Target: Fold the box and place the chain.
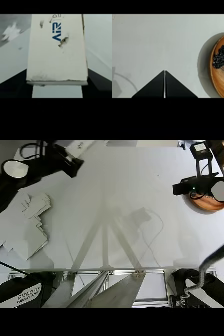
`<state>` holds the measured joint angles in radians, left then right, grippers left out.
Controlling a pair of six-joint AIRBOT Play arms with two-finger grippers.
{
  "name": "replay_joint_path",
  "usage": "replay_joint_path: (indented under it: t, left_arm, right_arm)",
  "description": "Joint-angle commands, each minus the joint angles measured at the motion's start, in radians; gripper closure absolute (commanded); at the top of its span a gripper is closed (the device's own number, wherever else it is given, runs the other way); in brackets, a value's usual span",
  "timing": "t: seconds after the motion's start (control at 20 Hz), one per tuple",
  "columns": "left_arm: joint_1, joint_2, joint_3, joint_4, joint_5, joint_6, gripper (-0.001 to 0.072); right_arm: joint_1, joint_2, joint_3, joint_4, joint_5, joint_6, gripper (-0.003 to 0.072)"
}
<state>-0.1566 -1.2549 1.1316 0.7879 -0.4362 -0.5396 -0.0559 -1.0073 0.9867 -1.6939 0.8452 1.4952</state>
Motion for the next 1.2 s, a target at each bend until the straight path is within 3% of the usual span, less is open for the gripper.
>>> replay_joint_path:
  t: [0.0, 0.25, 0.6, 0.95, 1.0, 1.1, 1.15]
  left_arm:
    - [0.121, -0.003, 0.001, 0.267, 0.046, -0.401, 0.0707]
    - [0.246, -0.138, 0.001, 0.479, -0.078, -0.641, 0.0707]
    - [0.249, -0.326, 0.001, 0.482, -0.067, -0.696, 0.0704]
    - [0.249, -0.371, 0.001, 0.539, -0.081, -0.695, 0.0665]
    - [0.249, -0.370, 0.001, 0.557, -0.090, -0.695, 0.0511]
    - [0.249, -0.370, 0.001, 0.576, -0.123, -0.695, 0.0102]
    - [0.249, -0.367, 0.001, 0.575, -0.140, -0.695, -0.0004]
  right_arm:
    - [0.000, 0.000, 0.001, 0.000, 0.000, 0.000, 0.0678]
    - [0.000, 0.000, 0.001, 0.000, 0.000, 0.000, 0.0678]
    - [0.000, 0.000, 0.001, 0.000, 0.000, 0.000, 0.0678]
    - [0.000, 0.000, 0.001, 0.000, 0.000, 0.000, 0.0678]
    - [0.000, 0.000, 0.001, 0.000, 0.001, 0.000, 0.0678]
    - [0.000, 0.000, 0.001, 0.000, 0.000, 0.000, 0.0678]
    - [0.000, 0.000, 0.001, 0.000, 0.000, 0.000, 0.0678]
